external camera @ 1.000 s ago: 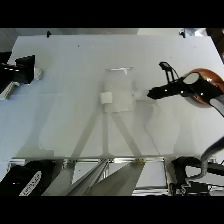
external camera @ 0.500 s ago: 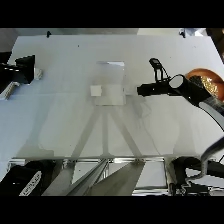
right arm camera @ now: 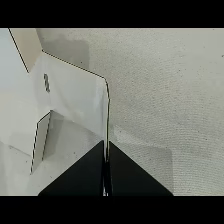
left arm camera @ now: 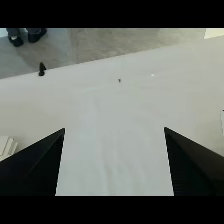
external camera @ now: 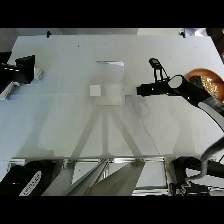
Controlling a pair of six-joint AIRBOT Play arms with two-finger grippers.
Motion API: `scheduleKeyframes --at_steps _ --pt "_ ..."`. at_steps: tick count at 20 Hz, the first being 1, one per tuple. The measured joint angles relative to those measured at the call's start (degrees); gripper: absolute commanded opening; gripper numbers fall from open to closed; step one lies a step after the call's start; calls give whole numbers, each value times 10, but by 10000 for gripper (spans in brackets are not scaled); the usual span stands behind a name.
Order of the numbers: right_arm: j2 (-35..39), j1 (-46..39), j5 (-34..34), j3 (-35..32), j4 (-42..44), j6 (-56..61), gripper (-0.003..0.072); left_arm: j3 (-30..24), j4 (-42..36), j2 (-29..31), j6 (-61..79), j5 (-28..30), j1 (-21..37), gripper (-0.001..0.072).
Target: Fold the box and place the chain.
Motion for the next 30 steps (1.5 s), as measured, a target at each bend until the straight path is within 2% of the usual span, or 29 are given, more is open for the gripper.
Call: scheduleKeyframes --at_steps 9,10,14,15,16,20,25,26,27,28,30 --pt "0 0 0 0 0 0 18 0 -23 -1 -1 8 0 684" --pt "0 0 0 0 0 0 18 0 -27 -2 -1 9 0 581" --pt "0 0 0 0 0 0 18 0 -38 -24 14 4 0 567" --pt "0 0 0 0 0 0 18 2 -41 -36 23 3 0 549" --pt "0 0 0 0 0 0 18 6 -47 -51 30 1 0 493" --pt "0 0 0 0 0 0 18 65 -121 -151 97 -29 0 488" --pt "0 0 0 0 0 0 18 190 -294 -320 250 -137 1 492" --pt "0 0 0 0 0 0 18 216 -323 -355 278 -167 1 514" --pt "0 0 0 0 0 0 18 237 -345 -387 302 -190 1 580" --pt "0 0 0 0 0 0 18 255 -361 -417 325 -209 1 708" --pt "0 0 0 0 0 0 18 281 -386 -469 375 -220 1 697"
